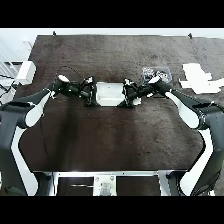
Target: Fold the box and place the chain.
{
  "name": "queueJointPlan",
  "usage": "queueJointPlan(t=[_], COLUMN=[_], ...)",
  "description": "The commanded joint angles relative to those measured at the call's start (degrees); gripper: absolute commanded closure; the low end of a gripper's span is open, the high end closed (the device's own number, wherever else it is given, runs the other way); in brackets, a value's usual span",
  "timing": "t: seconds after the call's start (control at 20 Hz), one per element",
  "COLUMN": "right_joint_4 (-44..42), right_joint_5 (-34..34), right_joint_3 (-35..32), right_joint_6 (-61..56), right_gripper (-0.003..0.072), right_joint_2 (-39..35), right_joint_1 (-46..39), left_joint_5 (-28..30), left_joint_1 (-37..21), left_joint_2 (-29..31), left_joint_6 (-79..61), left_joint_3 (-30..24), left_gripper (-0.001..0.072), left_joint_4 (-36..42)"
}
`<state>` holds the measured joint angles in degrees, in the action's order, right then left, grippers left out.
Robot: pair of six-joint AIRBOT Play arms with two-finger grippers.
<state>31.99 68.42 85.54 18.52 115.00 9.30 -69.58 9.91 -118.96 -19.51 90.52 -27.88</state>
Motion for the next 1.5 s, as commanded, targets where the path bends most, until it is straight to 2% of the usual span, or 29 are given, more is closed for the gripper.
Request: queueJointPlan(t=[0.0, 0.7, 0.8, 0.85, 1.05, 1.45], right_joint_4=[0.0, 0.0, 0.4, 1.6, 6.1, 7.8], right_joint_5=[0.0, 0.3, 0.3, 0.4, 0.5, 0.7], right_joint_3=[0.0, 0.0, 0.0, 0.0, 0.0, 0.0], right_joint_6=[0.0, -1.6, -3.8, -4.6, -6.6, -9.4], right_gripper=[0.0097, 0.0094, -0.0014, -0.0034, -0.0034, -0.0034], right_joint_2=[0.0, 0.0, -0.3, -0.3, -0.5, -5.5], right_joint_1=[0.0, 0.1, 0.0, 0.0, -0.1, -4.8], left_joint_5=[0.1, 0.1, 0.0, 0.0, 0.0, 0.0], left_joint_1=[0.0, 0.0, 0.0, 0.0, 0.0, 0.0], left_joint_2=[0.0, 0.0, 0.0, 0.0, 0.0, 0.0], left_joint_6=[0.0, 0.0, 0.0, 0.0, 0.0, 0.0], left_joint_3=[0.0, 0.0, 0.0, 0.0, 0.0, 0.0], left_gripper=[0.024, 0.024, 0.024, 0.024, 0.024, 0.024], left_joint_4=[0.0, 0.0, 0.0, 0.0, -0.1, -0.2])
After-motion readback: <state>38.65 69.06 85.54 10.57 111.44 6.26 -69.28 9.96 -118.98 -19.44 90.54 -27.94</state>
